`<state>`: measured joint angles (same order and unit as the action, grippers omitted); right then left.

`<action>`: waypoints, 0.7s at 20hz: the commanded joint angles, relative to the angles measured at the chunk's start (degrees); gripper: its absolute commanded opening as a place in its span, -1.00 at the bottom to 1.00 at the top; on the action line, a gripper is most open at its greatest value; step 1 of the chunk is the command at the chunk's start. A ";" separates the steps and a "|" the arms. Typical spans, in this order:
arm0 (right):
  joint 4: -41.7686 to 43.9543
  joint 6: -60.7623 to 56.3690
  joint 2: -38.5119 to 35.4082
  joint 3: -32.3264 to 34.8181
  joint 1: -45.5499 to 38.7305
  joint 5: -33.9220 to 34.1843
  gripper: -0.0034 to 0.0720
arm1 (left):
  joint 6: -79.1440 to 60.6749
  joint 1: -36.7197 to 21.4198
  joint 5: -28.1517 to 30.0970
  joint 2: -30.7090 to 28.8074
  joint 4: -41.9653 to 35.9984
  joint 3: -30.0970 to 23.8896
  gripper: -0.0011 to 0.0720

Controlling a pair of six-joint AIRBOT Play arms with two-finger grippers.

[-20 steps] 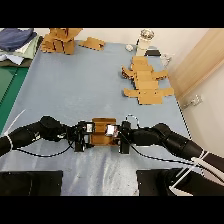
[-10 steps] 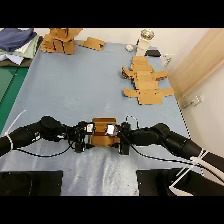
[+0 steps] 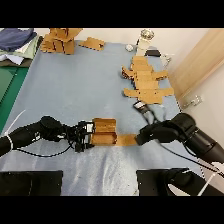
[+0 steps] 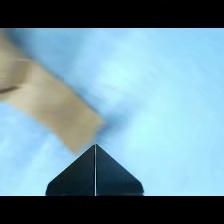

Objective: Fold the box.

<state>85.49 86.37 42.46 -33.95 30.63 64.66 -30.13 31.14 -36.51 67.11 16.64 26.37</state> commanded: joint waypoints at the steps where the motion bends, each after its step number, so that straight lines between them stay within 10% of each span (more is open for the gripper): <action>1: -3.37 -15.85 -1.05 1.99 -10.91 3.65 -0.90 | -0.09 -0.04 -0.02 0.02 0.09 0.00 0.34; 8: 26.75 -2.82 8.20 10.36 -14.56 -12.83 -0.90 | -0.09 -0.04 0.00 0.02 0.09 0.00 0.34; 14: 33.75 -0.48 10.21 9.62 -7.10 -14.47 -0.90 | -0.07 -0.04 0.00 0.02 0.09 0.00 0.34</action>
<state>114.34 84.44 51.86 -24.32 20.67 51.88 -30.22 31.14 -36.53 67.11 16.75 26.37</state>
